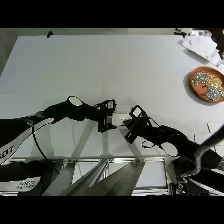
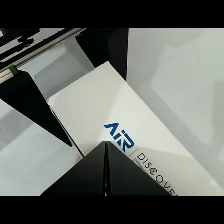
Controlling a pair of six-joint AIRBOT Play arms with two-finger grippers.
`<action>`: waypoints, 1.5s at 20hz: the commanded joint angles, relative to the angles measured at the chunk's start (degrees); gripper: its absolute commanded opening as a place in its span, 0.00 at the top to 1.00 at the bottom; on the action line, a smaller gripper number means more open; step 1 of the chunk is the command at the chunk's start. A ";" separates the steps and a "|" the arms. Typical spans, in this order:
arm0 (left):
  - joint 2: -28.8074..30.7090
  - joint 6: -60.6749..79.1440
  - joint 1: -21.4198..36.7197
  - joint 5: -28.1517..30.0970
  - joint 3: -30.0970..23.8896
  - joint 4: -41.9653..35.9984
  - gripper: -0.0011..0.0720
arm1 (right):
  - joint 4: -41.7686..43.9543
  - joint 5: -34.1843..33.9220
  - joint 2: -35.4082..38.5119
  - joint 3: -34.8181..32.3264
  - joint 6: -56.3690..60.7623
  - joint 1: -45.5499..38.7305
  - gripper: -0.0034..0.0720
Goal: Fold the box and place the chain.
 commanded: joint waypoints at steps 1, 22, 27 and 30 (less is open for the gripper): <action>0.00 0.26 0.07 -0.02 0.07 0.26 0.61 | -0.63 0.44 4.35 0.00 0.15 -0.39 0.93; 0.00 0.26 0.07 0.00 0.07 0.28 0.61 | -3.87 74.95 26.01 12.98 17.57 -44.46 0.93; 0.00 0.26 0.07 -0.02 0.07 0.04 0.61 | -8.28 78.75 23.74 13.00 20.55 -45.09 0.93; 0.00 0.24 0.07 -0.02 0.07 0.07 0.61 | -8.87 78.53 23.43 13.00 21.03 -45.09 0.93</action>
